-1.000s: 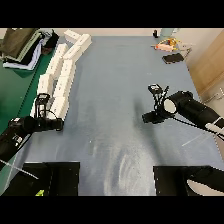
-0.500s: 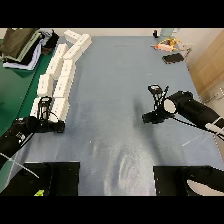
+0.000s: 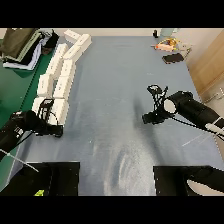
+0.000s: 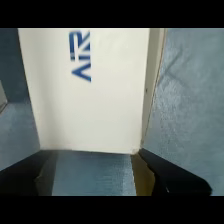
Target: Fold the box.
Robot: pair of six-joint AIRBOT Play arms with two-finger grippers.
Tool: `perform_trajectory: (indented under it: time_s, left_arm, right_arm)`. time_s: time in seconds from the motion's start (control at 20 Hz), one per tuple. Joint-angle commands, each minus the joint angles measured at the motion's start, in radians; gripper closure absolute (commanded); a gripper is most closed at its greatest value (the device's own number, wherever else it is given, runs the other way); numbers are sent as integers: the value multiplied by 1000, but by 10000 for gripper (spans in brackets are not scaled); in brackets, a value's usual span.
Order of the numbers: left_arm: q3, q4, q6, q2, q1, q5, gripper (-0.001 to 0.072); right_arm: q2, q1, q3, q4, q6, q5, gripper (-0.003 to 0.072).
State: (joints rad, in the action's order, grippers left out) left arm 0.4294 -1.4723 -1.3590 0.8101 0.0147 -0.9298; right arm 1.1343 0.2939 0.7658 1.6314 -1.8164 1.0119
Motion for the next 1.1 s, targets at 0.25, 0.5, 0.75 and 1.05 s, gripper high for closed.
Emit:
perform_trajectory:
  time_s: [0.25, 0.5, 0.75, 1.05]
  left_arm:
    - [233, -17, -18, -2, 0, -358, 8]
    - [409, 63, -105, -2, 0, -538, 679]
    - [578, 219, -99, 115, 134, -395, 699]
    - [827, 221, -154, 454, 349, -275, 699]
  right_arm:
    - [1, 0, 0, -2, 4, 2, 684]
    - [1, 0, 2, -40, 5, 1, 684]
    - [13, 9, 97, -114, 38, 2, 684]
    - [138, 71, 320, -214, 37, 56, 684]
